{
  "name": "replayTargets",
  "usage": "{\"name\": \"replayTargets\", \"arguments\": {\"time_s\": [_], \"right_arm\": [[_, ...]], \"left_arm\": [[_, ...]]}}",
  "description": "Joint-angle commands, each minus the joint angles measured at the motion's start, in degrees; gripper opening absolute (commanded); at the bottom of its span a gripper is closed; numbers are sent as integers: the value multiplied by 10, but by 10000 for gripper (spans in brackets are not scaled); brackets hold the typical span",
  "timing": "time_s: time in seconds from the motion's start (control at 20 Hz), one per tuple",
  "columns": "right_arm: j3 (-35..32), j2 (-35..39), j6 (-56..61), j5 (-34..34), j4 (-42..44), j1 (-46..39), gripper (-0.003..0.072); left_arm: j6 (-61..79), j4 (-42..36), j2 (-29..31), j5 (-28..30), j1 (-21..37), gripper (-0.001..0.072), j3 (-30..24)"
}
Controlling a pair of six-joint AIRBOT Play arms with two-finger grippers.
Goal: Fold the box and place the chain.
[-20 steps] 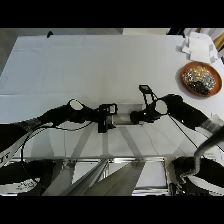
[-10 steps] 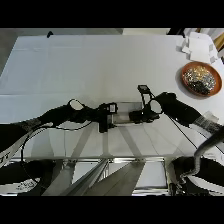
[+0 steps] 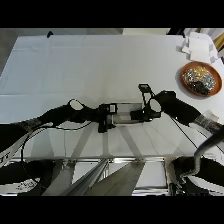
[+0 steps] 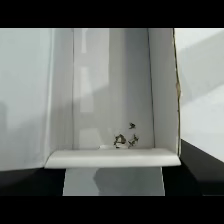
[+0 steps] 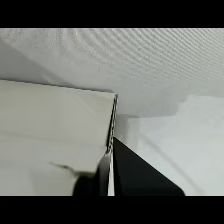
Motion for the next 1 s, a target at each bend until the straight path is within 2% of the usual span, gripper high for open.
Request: {"name": "replayTargets", "arguments": {"time_s": [0.0,0.35,0.5,0.55,0.75,0.8,0.9,0.95], "right_arm": [[0,0,0,-3,-2,1,140],[0,-41,1,-6,-15,34,140],[1,-50,7,-8,-21,45,89],[2,-50,7,-7,-23,45,21],[2,-50,6,-6,-30,45,10],[2,-50,6,-7,-29,45,28],[2,-49,6,-6,-30,45,205],[2,-45,4,-6,-30,45,207]], "left_arm": [[-1,-1,0,0,0,333,0],[-1,-1,0,0,0,333,0],[-1,-1,0,0,0,333,0],[-1,-1,0,0,0,333,0],[-1,-1,0,0,0,333,0],[-1,-1,0,0,0,333,0],[-1,-1,0,0,0,333,0],[-1,-1,0,0,0,333,0]]}}
